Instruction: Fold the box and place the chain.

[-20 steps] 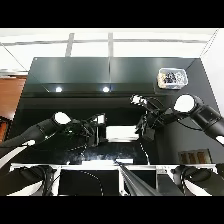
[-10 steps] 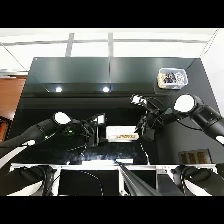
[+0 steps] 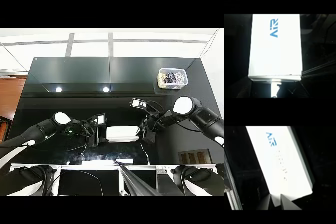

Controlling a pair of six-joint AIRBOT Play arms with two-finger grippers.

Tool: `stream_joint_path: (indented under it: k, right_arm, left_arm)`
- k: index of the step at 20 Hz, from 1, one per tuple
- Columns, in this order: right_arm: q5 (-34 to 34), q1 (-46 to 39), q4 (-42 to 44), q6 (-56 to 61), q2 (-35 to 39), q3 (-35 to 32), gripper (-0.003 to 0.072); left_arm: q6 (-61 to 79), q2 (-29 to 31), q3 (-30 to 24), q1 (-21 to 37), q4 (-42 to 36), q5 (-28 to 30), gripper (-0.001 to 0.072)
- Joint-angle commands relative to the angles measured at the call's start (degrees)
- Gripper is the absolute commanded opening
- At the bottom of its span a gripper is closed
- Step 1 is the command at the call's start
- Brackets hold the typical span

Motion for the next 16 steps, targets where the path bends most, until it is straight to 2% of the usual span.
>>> stream_joint_path:
  k: [1, 4, 6, 10, 16]
  right_arm:
    - [0.02, 0.04, 0.37, -0.04, 0.02, -1.33, 0.0130]
    - [-0.66, 0.04, 0.55, -0.07, 0.04, -1.31, 0.0133]
    - [-1.40, 0.04, 0.87, -0.02, 0.07, -1.31, 0.0280]
    - [-1.49, 0.02, 3.39, 0.59, 0.09, -1.11, 0.0280]
    - [1.86, -2.16, 3.52, 13.53, 0.92, 2.95, 0.0278]
  left_arm:
    - [-0.09, -0.02, 0.02, -0.04, 0.00, 0.15, 0.0295]
    - [-0.09, -0.02, 0.02, -0.04, 0.00, 0.13, 0.0295]
    - [-0.09, -0.02, 0.02, -0.04, 0.00, 0.15, 0.0295]
    - [-0.09, -0.02, 0.02, -0.04, 0.00, 0.04, 0.0295]
    - [-0.09, -0.02, 0.02, -0.04, 0.02, 0.07, 0.0295]
